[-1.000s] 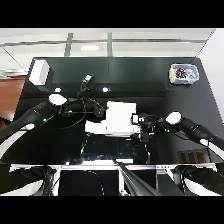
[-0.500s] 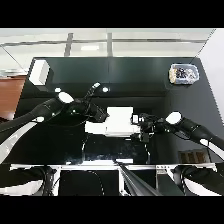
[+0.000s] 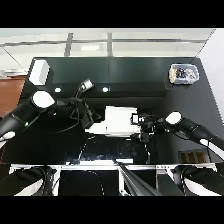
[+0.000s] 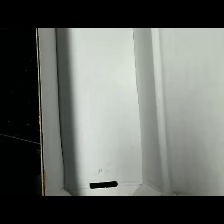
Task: Fold the box and place the chain.
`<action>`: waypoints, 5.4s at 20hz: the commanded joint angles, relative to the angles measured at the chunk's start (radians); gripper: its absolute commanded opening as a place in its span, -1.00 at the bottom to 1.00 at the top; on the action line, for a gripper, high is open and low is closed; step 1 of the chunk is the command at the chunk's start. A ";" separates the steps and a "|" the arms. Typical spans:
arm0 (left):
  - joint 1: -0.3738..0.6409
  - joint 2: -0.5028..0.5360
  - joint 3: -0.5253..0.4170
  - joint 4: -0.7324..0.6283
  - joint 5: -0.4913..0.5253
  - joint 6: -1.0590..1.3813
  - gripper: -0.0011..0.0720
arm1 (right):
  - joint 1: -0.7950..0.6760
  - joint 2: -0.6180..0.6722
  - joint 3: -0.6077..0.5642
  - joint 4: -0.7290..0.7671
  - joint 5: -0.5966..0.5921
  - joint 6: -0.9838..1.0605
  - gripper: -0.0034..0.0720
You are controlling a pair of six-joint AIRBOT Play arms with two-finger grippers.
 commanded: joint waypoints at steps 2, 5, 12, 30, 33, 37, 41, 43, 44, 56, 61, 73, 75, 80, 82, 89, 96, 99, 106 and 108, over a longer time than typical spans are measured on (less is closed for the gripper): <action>-0.055 0.051 -0.124 0.092 0.034 0.414 0.96 | 0.001 0.000 -0.001 0.000 0.000 0.000 -0.90; -0.107 0.032 -0.129 0.212 0.190 0.460 0.96 | 0.001 0.000 -0.001 0.000 0.000 0.000 -0.90; -0.156 -0.111 -0.088 0.204 0.247 0.483 0.91 | 0.001 0.000 -0.001 0.000 0.000 0.000 -0.90; -0.191 -0.166 -0.088 -0.143 0.274 0.484 -0.38 | 0.001 0.000 -0.001 0.000 0.000 0.000 -0.90; -0.191 -0.211 -0.088 -0.210 0.272 0.503 -0.38 | 0.001 0.000 -0.001 0.000 0.000 0.000 -0.90; -0.190 -0.214 -0.088 -0.205 0.272 0.510 -0.90 | 0.001 0.000 -0.001 0.000 0.000 0.000 -0.90; -0.190 -0.212 -0.088 -0.204 0.262 0.503 -0.19 | 0.001 0.000 -0.001 0.000 0.000 0.000 -0.90; -0.190 -0.207 -0.088 -0.202 0.255 0.502 -0.08 | 0.001 0.000 -0.001 0.000 0.000 0.000 -0.90; -0.190 -0.205 -0.088 -0.201 0.249 0.499 0.15 | 0.001 0.000 -0.001 0.000 0.000 0.000 -0.90; 0.198 0.023 -0.070 0.438 0.005 -0.904 -0.90 | 0.001 0.000 -0.001 0.000 0.000 0.000 -0.90; 0.478 -0.156 -0.138 -0.063 -0.224 -0.691 -0.91 | 0.001 0.000 -0.001 0.000 0.000 0.000 -0.90; 0.200 -0.328 -0.101 -0.123 -0.108 -0.588 -0.90 | 0.001 0.000 -0.001 0.000 0.000 0.000 -0.90; 0.198 -0.328 -0.094 -0.159 -0.108 -0.552 -0.90 | 0.001 0.000 -0.001 0.000 0.000 0.000 -0.90; 0.202 -0.329 -0.083 -0.259 -0.168 -0.432 -0.36 | 0.001 0.000 -0.001 0.000 0.000 0.000 -0.90; 0.201 -0.329 -0.068 -0.259 -0.209 -0.431 0.65 | 0.001 0.000 -0.001 0.000 0.000 0.000 -0.90; 0.113 -0.329 0.003 -0.258 -0.198 -0.447 0.72 | 0.001 0.000 -0.001 0.000 0.000 0.000 -0.90; -0.006 -0.329 0.124 -0.043 -0.180 -0.708 0.54 | 0.001 0.000 -0.001 0.000 0.000 0.000 -0.90; -0.039 -0.329 0.164 -0.019 -0.181 -0.768 0.33 | 0.001 0.000 -0.001 0.000 0.000 0.000 -0.90; -0.068 -0.329 0.207 0.023 -0.172 -0.866 0.33 | 0.001 0.000 -0.001 0.000 0.000 0.000 -0.90; -0.080 -0.329 0.207 0.043 -0.161 -0.890 0.33 | 0.001 0.000 -0.001 0.000 0.000 0.000 -0.90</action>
